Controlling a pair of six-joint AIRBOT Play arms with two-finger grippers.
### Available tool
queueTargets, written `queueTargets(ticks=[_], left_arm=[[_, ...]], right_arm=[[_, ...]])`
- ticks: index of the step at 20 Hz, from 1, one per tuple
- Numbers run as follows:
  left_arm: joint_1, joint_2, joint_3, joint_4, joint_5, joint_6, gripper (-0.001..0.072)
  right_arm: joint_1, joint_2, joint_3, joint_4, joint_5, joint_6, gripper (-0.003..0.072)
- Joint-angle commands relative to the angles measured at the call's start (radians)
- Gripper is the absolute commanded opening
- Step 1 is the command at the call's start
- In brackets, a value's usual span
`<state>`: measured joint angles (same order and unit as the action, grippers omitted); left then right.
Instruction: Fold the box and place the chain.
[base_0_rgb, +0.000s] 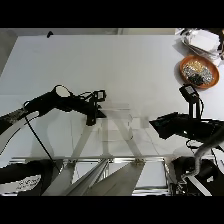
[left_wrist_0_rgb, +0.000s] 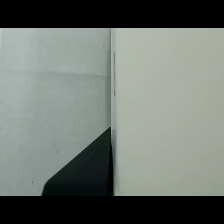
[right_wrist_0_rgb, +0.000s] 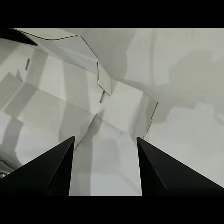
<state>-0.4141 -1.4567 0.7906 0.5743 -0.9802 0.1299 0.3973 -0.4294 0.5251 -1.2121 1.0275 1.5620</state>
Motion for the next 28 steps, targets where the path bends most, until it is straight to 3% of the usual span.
queueTargets(ticks=[1,8,28], left_arm=[[-0.001,-0.021,-0.001,-0.028,0.0,0.04,0.0002],[-0.001,-0.076,-0.001,-0.028,-0.029,0.04,0.0004],[-0.006,-0.042,0.038,0.074,-0.018,-0.075,0.0002]], right_arm=[[0.0,0.0,0.0,-0.014,0.0,0.0,0.0436],[0.0,0.0,0.0,-0.014,0.001,0.0,0.0436],[0.0,0.0,0.0,-0.022,0.002,0.0,0.0436]])
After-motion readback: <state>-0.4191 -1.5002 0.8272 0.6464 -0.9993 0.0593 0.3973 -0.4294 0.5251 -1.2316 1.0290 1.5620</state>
